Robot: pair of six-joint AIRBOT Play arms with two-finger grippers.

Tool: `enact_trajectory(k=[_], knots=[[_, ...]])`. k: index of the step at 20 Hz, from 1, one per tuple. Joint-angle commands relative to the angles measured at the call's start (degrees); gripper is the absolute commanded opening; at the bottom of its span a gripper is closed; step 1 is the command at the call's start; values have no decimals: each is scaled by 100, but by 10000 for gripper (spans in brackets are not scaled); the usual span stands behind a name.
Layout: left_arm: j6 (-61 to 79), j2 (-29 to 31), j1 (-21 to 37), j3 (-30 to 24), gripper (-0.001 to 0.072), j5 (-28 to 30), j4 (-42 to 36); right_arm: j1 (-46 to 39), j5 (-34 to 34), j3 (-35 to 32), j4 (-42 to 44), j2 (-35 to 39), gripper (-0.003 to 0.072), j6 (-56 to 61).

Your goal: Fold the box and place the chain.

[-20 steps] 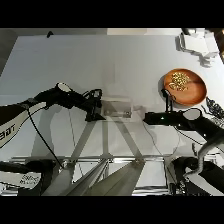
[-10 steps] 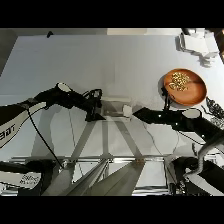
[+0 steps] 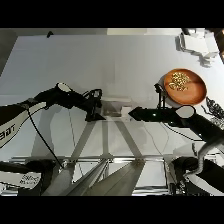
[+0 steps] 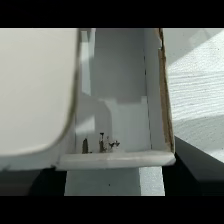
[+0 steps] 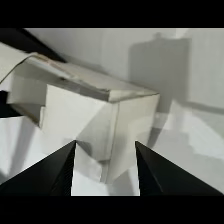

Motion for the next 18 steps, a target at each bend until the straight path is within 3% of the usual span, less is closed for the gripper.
enact_trajectory(k=[1, 7, 18], knots=[[0, 0, 2, 2, 114, 0, 2, 245, -297, 245, -1123, -164, 420, 772], [0, 0, 2, 2, 114, 2, 2, 455, -833, 533, -1355, -387, 421, 1207], [0, 0, 2, 2, 114, 2, 2, 765, -697, 678, -1720, -385, 421, 1187]])
